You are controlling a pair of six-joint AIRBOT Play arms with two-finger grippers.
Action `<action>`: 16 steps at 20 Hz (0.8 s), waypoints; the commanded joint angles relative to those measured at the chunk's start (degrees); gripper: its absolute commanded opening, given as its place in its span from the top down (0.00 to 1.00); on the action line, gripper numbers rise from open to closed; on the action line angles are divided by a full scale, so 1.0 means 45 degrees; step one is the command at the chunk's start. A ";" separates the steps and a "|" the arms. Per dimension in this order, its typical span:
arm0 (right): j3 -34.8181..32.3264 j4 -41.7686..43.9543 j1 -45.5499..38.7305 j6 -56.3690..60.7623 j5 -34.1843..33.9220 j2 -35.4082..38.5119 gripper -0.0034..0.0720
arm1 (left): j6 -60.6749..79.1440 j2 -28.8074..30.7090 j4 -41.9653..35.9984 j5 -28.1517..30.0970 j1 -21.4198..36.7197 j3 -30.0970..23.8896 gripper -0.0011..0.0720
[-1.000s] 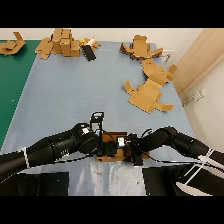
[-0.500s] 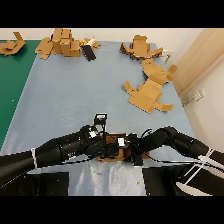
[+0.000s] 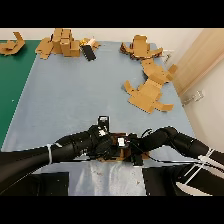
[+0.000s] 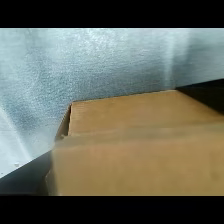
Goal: Fold the box.
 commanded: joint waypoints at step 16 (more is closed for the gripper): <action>0.0015 0.0000 0.0000 0.0010 -0.0005 0.0000 0.36 | -0.0185 -0.0578 -0.0015 0.0398 -0.0010 0.0554 0.68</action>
